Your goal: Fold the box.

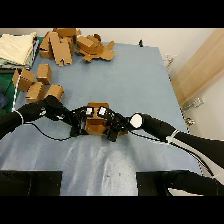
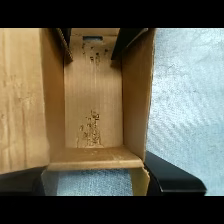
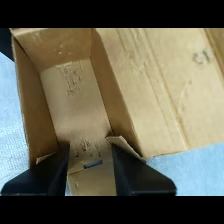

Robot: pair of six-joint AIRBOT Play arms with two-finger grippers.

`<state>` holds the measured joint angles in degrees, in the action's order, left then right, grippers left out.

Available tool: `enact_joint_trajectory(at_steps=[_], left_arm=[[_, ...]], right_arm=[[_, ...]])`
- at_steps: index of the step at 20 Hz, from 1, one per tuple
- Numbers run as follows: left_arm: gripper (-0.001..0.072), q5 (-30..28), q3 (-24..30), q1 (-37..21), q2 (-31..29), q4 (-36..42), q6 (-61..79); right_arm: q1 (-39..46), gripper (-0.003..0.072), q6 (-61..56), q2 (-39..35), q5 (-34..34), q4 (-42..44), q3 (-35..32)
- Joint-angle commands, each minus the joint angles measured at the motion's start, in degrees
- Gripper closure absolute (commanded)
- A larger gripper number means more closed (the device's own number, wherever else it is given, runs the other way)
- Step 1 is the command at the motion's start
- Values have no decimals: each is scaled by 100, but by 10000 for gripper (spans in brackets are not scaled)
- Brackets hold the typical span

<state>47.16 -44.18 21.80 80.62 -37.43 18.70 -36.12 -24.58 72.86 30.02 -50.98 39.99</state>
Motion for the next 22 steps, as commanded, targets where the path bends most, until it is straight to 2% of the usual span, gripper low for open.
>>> enact_joint_trajectory(at_steps=[1,2,3,4,5,6,7,8,10,15,18,20,22], left_arm=[[246,-9,-4,2,4,11,-4],[246,-11,-4,2,4,11,-4],[246,-9,-4,2,4,11,-7],[246,-9,-4,2,4,11,-7],[246,-9,-4,2,4,11,-9],[246,-9,-4,2,4,11,-9],[247,-9,-4,2,4,11,-9],[246,-9,-4,2,4,11,-9],[246,-9,-4,2,4,11,-9],[246,-7,-4,2,4,11,-11],[246,-4,-4,2,4,11,-11],[246,-4,-4,2,4,13,-11],[246,-4,-4,2,4,11,-11]], right_arm=[[-4,186,17,4,7,72,4],[-4,187,17,2,7,66,7],[-2,227,15,2,9,61,7],[9,441,2,-4,42,-37,7],[24,535,-125,-13,46,-308,7],[63,540,-468,-22,28,-638,7],[127,653,-1064,-57,46,-1047,7],[199,687,-1733,-122,68,-1528,7],[378,687,-2522,-348,343,-2225,7],[1003,687,-3904,-1276,1390,-2822,4],[1740,688,-6373,-1794,1655,-4146,-24],[2297,688,-6843,-1832,1646,-3930,-179],[2520,688,-6835,-1648,1631,-3150,-378]])
